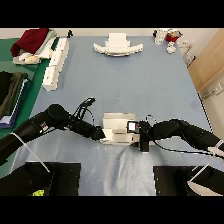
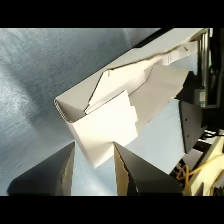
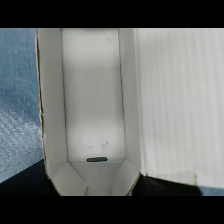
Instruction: Fold the box.
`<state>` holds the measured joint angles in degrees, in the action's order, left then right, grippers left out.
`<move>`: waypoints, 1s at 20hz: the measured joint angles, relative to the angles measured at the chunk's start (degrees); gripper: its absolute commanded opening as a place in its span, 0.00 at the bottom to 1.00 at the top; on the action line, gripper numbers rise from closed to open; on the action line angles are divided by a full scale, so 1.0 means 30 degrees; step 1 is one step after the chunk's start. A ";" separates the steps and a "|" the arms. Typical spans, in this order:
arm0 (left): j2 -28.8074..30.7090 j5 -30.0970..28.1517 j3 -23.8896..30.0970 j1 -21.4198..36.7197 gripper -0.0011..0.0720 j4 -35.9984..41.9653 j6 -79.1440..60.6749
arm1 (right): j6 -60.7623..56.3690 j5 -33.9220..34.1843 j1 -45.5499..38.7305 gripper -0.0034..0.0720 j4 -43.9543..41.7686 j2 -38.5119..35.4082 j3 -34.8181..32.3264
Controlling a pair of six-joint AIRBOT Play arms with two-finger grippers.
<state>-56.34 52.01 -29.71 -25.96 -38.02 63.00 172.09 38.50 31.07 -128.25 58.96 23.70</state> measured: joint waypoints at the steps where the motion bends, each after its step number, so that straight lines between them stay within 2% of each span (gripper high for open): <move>1: -0.0044 -0.0299 -0.0138 -0.0379 0.50 -0.0590 0.0787 | 0.0000 0.0007 0.0000 0.72 -0.0007 0.0000 -0.0007; 11: -0.0503 -0.1224 -0.2754 -0.5421 0.50 -0.8867 1.2305 | 0.0000 0.0007 0.0000 0.72 -0.0007 0.0000 -0.0007; 20: -0.3548 0.0393 -0.5537 -0.8524 0.50 -1.3559 1.9358 | 0.0000 0.0007 0.0000 0.72 -0.0007 0.0000 0.0000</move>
<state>-66.98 53.19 -46.33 -51.53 -78.70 121.08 172.09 38.52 31.07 -128.27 58.96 23.70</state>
